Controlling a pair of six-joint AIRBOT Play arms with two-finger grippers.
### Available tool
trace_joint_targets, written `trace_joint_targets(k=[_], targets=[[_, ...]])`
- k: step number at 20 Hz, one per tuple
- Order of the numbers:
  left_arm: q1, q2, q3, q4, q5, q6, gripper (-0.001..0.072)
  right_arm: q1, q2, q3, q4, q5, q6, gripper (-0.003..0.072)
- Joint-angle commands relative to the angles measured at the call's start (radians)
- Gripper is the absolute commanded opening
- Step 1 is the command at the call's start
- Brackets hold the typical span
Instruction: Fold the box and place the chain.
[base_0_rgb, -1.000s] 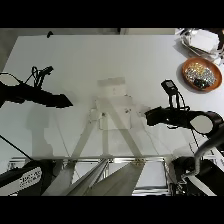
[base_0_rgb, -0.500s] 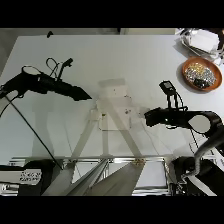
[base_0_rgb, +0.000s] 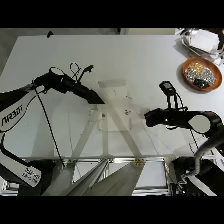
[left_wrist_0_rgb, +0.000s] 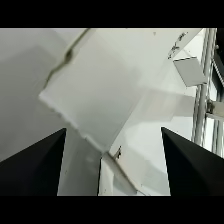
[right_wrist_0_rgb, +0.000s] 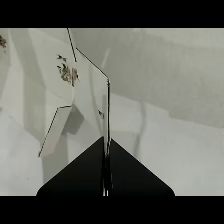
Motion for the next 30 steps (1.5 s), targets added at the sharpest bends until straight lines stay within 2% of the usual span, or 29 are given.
trace_joint_targets(k=[1, 6, 7, 9, 12, 14, 17, 20, 23, 26, 28, 30], targets=[[-0.034, -0.015, 0.006, -0.031, 0.004, 0.069, 0.059, 0.001, 0.0, -0.001, 0.0, 0.012, 0.0, 0.0015], [-0.035, -0.012, 0.006, -0.011, 0.0, 0.16, 0.0225, 0.001, 0.0, -0.001, 0.0, 0.012, 0.0, 0.0015], [-0.035, -0.011, 0.006, 0.004, -0.006, 0.169, 0.017, 0.001, 0.0, -0.001, 0.0, 0.012, 0.001, 0.0015], [-0.035, -0.011, 0.006, 0.019, -0.049, 0.221, 0.0005, 0.001, 0.0, -0.001, 0.017, 0.012, 0.0, 0.0016], [-0.035, 0.021, 0.006, 0.054, -0.047, 0.212, 0.0001, 0.001, 0.001, 0.0, 0.06, 0.014, 0.0, 0.0016], [-0.037, 0.079, 0.006, 0.154, -0.006, 0.154, 0.0, 0.001, 0.001, 0.007, 0.077, 0.042, 0.0, 0.0026], [-0.037, 0.208, 0.005, 0.269, -0.017, 0.126, -0.0001, 0.0, 0.003, 0.049, 0.078, 0.139, 0.001, 0.0232], [-0.037, 0.344, -0.021, 0.293, 0.014, 0.095, -0.0001, 0.0, 0.016, 0.108, 0.077, 0.241, 0.001, 0.0254], [-0.037, 0.481, -0.149, 0.274, 0.05, 0.142, -0.0001, 0.0, 0.063, 0.132, 0.075, 0.315, 0.001, 0.0254], [-0.039, 0.605, -0.345, 0.188, 0.051, 0.27, 0.0, 0.0, 0.119, 0.132, 0.074, 0.387, 0.002, 0.0254], [-0.039, 0.64, -0.435, 0.129, 0.072, 0.361, 0.0001, 0.0, 0.137, 0.132, 0.074, 0.416, 0.016, 0.0254], [-0.041, 0.634, -0.458, 0.135, 0.076, 0.397, 0.0002, 0.0, 0.137, 0.132, 0.073, 0.424, 0.019, 0.0254]])
